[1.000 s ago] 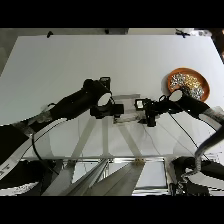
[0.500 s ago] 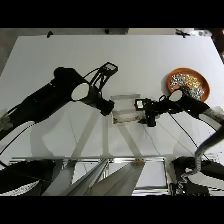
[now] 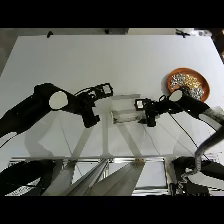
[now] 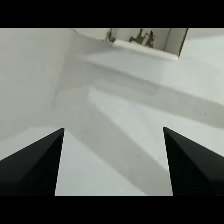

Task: Fold the box and place the chain.

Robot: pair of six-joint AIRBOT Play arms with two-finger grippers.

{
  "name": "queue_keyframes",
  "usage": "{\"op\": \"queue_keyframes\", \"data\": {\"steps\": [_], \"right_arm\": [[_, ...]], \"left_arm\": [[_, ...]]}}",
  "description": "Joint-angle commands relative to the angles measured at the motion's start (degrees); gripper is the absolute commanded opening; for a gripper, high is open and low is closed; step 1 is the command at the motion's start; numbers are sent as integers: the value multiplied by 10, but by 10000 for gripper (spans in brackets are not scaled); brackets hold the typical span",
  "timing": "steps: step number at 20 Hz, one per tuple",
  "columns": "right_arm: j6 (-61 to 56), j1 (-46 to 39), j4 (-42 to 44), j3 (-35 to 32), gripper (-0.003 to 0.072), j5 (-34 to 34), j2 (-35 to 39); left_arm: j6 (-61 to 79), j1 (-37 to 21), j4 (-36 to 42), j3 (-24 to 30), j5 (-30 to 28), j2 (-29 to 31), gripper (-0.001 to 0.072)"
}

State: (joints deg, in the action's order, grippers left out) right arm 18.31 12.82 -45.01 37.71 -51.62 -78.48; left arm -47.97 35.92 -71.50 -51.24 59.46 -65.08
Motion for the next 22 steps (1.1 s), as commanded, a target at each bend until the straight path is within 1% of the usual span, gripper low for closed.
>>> {"op": "queue_keyframes", "data": {"steps": [1, 4, 7, 9, 13, 17, 22], "right_arm": [[0, 0, 0, 0, 508, 0, 0], [0, 0, 0, 0, 508, 0, 0], [0, 0, 0, 0, 508, 0, 0], [0, 0, 0, 0, 508, 0, 0], [0, 0, 0, 0, 508, 0, 0], [0, 0, 0, 0, 508, 0, 0], [0, 0, 0, 0, 508, 0, 0]], "left_arm": [[153, -54, 86, 33, -10, 5, 689], [271, -83, 146, 42, -10, 4, 689], [354, -85, 177, 43, -12, -13, 689], [370, -85, 195, 43, -17, -40, 690], [376, -85, 198, 43, -16, -87, 690], [386, -85, 205, 43, -31, -104, 690], [461, -85, 263, 43, -49, -111, 690]]}}
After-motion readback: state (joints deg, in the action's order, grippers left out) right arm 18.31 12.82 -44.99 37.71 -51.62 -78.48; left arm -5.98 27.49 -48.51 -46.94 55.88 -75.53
